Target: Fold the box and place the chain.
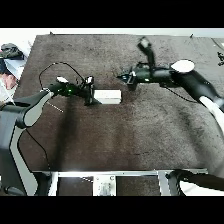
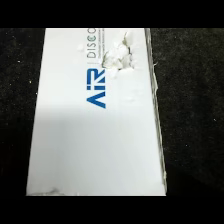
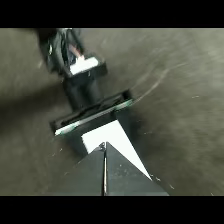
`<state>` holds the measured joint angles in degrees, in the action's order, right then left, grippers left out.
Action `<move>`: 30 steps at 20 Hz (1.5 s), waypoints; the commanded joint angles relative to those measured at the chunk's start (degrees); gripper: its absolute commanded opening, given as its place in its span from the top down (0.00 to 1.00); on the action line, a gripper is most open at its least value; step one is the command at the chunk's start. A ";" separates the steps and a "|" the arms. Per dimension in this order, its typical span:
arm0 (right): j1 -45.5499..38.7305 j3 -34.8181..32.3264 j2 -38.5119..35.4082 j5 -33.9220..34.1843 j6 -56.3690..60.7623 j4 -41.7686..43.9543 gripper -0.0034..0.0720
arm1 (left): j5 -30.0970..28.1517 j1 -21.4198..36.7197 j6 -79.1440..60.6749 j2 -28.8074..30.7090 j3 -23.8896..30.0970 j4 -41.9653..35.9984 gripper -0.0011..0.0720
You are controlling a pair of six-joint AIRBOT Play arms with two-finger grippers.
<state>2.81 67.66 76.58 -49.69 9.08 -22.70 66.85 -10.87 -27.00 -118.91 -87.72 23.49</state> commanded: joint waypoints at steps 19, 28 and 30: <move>-0.50 -54.60 -54.31 44.59 1.70 1.97 0.97 | -0.20 0.07 0.94 0.15 -0.02 -4.15 0.74; -0.50 -54.60 -54.31 44.59 1.70 1.95 0.97 | -17.53 12.52 14.43 11.78 -5.22 -8.94 0.97; -0.50 -54.60 -54.31 44.59 1.70 1.97 0.97 | -29.24 17.79 20.72 13.94 -5.20 -8.90 0.97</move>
<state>2.33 13.08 22.31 -5.13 10.79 -20.75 52.99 0.99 -14.26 -108.38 -92.53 14.94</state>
